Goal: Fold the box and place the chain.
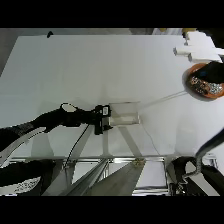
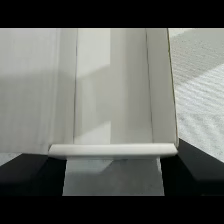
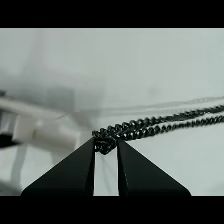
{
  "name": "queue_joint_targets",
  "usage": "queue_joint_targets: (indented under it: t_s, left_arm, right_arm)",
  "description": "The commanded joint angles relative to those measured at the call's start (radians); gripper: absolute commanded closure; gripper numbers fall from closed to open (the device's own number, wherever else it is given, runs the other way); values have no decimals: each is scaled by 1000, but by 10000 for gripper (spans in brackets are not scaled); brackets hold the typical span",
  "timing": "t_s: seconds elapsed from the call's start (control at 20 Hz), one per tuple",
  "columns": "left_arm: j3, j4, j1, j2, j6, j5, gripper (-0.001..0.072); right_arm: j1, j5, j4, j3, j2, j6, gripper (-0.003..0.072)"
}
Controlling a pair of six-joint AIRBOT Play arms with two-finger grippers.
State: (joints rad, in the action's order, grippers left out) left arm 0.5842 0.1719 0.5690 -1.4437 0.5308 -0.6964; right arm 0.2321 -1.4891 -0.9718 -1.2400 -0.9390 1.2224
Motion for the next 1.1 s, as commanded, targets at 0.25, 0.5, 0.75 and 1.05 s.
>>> queue_joint_targets:
  t_s: [0.25,0.5,0.75,1.05]
  left_arm:
    - [0,0,0,1,0,0,621]
    - [0,0,0,1,0,0,621]
    - [0,0,0,1,0,0,621]
    - [0,0,0,1,0,0,621]
  right_arm:
    - [-393,-97,-45,18,28,11,670]
    - [-517,52,-44,159,89,9,670]
    - [-686,329,-45,345,92,-26,670]
    - [-823,574,-45,431,22,-27,669]
